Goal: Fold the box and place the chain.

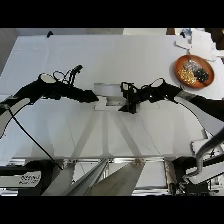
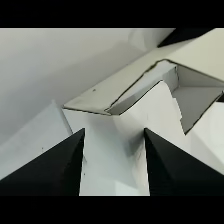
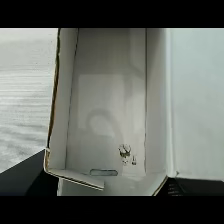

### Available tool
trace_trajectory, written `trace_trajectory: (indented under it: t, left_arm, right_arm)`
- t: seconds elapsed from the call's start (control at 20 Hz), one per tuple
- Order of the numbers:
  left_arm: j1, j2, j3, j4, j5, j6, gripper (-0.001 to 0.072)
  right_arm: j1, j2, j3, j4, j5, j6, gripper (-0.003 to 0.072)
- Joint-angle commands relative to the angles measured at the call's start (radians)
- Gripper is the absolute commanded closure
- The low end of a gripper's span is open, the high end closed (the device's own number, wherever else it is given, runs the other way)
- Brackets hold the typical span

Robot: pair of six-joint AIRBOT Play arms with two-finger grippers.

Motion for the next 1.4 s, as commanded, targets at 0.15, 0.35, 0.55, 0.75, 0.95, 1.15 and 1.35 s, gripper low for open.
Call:
trace_trajectory:
  t: [0.15,0.35,0.55,0.75,0.95,1.15,1.35]
  left_arm:
    - [-0.024,-0.009,0.0,0.017,0.051,-0.023,0.0277]
    - [-0.024,-0.008,0.0,0.071,0.051,-0.05,0.0277]
    - [-0.024,0.005,0.0,0.018,0.038,-0.047,0.0276]
    - [-0.019,0.043,0.0,0.003,0.035,-0.037,0.0276]
    - [-0.019,0.054,0.0,0.036,0.021,-0.038,0.0277]
    - [-0.018,0.054,0.0,0.103,-0.007,-0.039,0.0278]
    - [0.011,0.055,0.0,0.112,-0.024,-0.038,0.0316]
  right_arm:
    - [0.001,0.0,0.0,0.0,-0.001,-0.003,0.0322]
    - [0.001,0.0,0.0,0.0,-0.001,-0.003,0.0322]
    - [0.001,0.0,0.0,0.0,-0.001,-0.003,0.0322]
    - [0.001,0.0,0.0,0.0,-0.001,-0.003,0.0322]
    - [0.001,0.0,0.0,0.0,-0.001,-0.003,0.0322]
    - [0.001,0.0,0.0,0.0,-0.001,-0.003,0.0322]
    - [0.001,0.0,0.0,0.0,-0.001,-0.003,0.0322]
